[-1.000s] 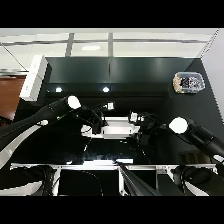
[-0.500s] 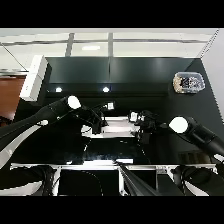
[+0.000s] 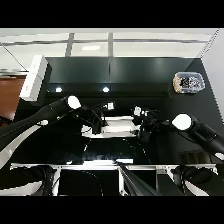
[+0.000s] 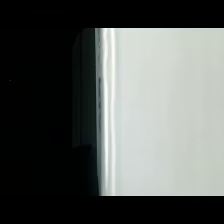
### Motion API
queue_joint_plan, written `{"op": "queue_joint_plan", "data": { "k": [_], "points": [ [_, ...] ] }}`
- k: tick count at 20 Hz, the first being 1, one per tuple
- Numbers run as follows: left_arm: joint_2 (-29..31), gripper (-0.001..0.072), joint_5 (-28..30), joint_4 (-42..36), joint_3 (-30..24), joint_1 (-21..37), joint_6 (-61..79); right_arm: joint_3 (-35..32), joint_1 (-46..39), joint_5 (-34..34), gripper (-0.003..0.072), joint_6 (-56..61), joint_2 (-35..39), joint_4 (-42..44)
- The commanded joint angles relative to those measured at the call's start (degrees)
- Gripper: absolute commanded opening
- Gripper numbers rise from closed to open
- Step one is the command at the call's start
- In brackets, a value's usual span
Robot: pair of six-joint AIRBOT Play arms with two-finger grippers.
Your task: Fold the box and place the chain.
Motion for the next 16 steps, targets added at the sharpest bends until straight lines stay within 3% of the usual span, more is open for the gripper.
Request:
{"op": "queue_joint_plan", "data": {
  "k": [1, 16],
  "points": [
    [-0.02, 0.0024, -0.02, -0.02, -0.02, -0.04, 0.02, 0.02, -0.87, -0.15, 0.0640, -1.84, -0.31, 2.25],
    [-0.02, 0.0024, 0.02, -0.02, -0.02, -0.04, 0.02, 0.00, -2.29, 0.68, 0.0638, -13.75, -4.17, 7.34]
  ]
}}
